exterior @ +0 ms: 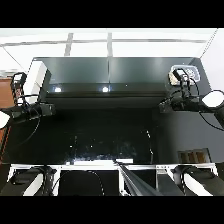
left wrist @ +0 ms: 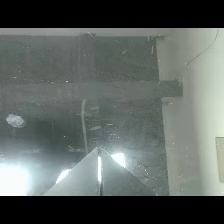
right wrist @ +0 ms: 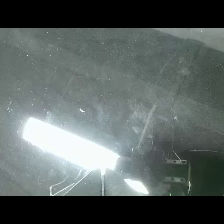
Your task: Fold the box and place the chain.
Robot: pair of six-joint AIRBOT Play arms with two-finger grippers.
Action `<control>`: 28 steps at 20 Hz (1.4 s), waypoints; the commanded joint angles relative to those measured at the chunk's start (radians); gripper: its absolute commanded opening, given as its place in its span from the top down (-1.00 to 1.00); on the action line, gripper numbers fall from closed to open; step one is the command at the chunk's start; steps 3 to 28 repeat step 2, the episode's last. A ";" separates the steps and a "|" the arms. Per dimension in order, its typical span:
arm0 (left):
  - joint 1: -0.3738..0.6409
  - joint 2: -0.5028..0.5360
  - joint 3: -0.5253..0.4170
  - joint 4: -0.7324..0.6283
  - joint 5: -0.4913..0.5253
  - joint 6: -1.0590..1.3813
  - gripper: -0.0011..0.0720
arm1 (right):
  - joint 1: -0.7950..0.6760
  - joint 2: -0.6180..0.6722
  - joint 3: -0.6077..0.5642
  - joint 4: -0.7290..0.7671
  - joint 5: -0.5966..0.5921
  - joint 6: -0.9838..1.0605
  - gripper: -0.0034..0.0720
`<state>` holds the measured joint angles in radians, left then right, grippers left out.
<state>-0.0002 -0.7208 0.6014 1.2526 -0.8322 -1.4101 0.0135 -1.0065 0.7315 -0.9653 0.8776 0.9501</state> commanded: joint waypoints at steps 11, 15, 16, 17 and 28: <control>0.001 0.001 0.000 0.000 0.000 0.000 0.89 | 0.001 0.000 0.000 0.000 0.001 0.000 0.86; 0.001 0.001 0.000 0.000 0.000 0.000 0.89 | 0.001 0.000 0.000 0.000 0.001 0.000 0.86; 0.001 0.001 0.000 0.000 0.000 0.000 0.89 | 0.001 0.000 0.000 0.000 0.001 0.000 0.86; 0.001 0.001 0.000 0.000 0.000 0.000 0.89 | 0.001 0.000 0.000 0.000 0.001 0.000 0.86; 0.001 0.001 0.000 0.000 0.000 0.000 0.89 | 0.001 0.000 0.000 0.000 0.001 0.000 0.86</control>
